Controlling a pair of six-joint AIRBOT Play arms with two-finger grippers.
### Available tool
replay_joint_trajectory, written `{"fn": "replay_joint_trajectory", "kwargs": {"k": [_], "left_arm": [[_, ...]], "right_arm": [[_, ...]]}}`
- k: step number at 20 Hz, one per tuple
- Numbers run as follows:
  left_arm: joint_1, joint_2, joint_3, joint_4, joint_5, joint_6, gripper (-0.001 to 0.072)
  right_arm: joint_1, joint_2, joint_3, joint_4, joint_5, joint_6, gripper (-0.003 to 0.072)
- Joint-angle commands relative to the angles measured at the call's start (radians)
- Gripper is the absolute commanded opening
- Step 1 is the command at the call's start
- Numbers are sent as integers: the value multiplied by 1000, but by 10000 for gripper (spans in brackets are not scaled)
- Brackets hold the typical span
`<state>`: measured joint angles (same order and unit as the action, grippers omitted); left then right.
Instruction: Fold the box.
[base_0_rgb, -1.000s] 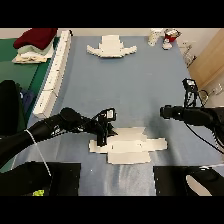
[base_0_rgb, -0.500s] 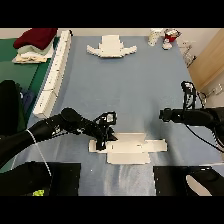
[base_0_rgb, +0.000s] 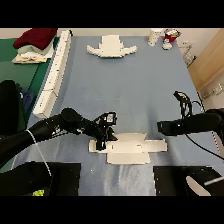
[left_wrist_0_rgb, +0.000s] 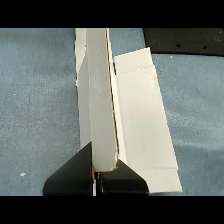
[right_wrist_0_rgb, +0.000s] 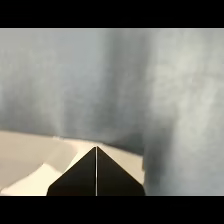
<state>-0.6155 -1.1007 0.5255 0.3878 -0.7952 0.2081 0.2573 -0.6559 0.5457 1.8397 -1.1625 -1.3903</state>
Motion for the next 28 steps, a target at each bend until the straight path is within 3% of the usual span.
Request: {"fn": "replay_joint_trajectory", "kwargs": {"k": [1, 6, 11, 12, 13, 14, 19, 23, 28], "left_arm": [[0, 1, 0, 2, 2, 1, 14], [0, 1, 0, 2, 1, 1, 14], [0, 1, 0, 2, 1, 1, 14], [0, 1, 0, 2, 1, 1, 13], [0, 1, 0, 2, 1, 1, 14], [0, 1, 0, 2, 2, 1, 14], [-1, 1, 0, 2, 1, 1, 14], [-1, 1, 0, 2, 0, 1, 14], [-1, 1, 0, 2, 0, 1, 14]], "right_arm": [[126, 104, 3, 11, -151, 116, 0], [455, 167, 0, -54, -158, 187, 0], [887, 53, 0, -244, -63, 112, 14], [957, 18, 0, -269, -42, 53, 224], [1003, -13, 0, -302, -25, 34, 548], [1031, -49, 0, -348, -8, 35, 716], [1038, -206, 0, -457, 13, 34, 715], [1038, -229, 0, -531, 70, 35, 714], [1042, -228, 1, -421, 54, -40, 714]]}}
